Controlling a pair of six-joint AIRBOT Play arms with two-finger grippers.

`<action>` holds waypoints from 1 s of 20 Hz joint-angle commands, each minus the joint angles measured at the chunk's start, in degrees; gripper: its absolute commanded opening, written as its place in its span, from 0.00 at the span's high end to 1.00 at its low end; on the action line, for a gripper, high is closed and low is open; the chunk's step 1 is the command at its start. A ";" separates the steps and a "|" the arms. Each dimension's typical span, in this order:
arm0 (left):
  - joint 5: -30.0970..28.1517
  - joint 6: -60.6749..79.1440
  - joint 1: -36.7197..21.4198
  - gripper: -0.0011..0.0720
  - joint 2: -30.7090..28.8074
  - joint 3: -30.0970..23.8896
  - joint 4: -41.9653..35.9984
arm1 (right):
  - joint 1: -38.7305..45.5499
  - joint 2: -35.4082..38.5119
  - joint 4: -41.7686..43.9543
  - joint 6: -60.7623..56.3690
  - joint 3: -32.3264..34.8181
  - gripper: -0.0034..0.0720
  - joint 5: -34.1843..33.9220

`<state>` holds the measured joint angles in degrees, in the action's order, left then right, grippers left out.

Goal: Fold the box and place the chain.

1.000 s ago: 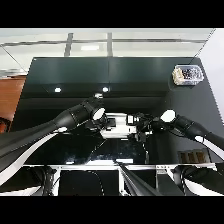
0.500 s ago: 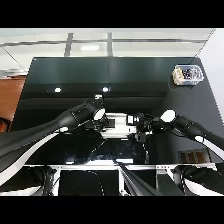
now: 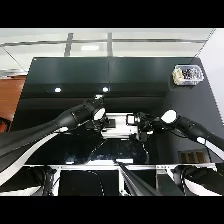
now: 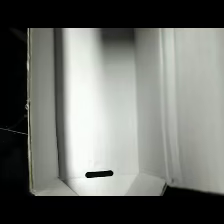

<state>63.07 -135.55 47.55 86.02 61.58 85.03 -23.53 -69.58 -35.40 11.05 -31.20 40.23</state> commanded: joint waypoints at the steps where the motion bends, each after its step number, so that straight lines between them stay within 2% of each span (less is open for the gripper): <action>1: 0.63 0.74 -0.04 0.95 -0.11 0.00 1.22 | -0.04 4.59 -1.46 -0.79 -0.09 0.09 1.60; 5: 0.50 1.84 -0.04 0.95 -0.11 0.02 1.49 | -0.04 7.52 -8.22 -1.86 -0.09 0.09 3.43; 14: 0.02 1.81 -0.04 0.95 -0.11 0.00 1.40 | -0.04 7.30 -9.64 -3.50 -0.07 0.11 4.33; 15: 0.04 1.81 -0.04 0.95 -0.11 0.00 1.31 | -0.04 7.10 -9.55 -4.26 -0.07 0.41 4.42; 16: 0.04 1.81 -0.04 0.95 -0.11 0.00 1.31 | -0.04 6.91 -9.42 -5.14 -0.07 0.52 4.39; 17: 0.02 1.81 -0.04 0.95 -0.11 0.00 1.31 | -0.04 6.75 -9.14 -5.29 -0.07 0.55 4.39; 20: -0.02 1.81 -0.04 0.95 -0.11 0.00 1.31 | -0.07 6.29 -5.07 -5.33 -0.04 0.56 4.24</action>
<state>63.16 -133.67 47.55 85.93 61.58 86.48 -23.53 -62.87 -43.55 6.35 -31.24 44.53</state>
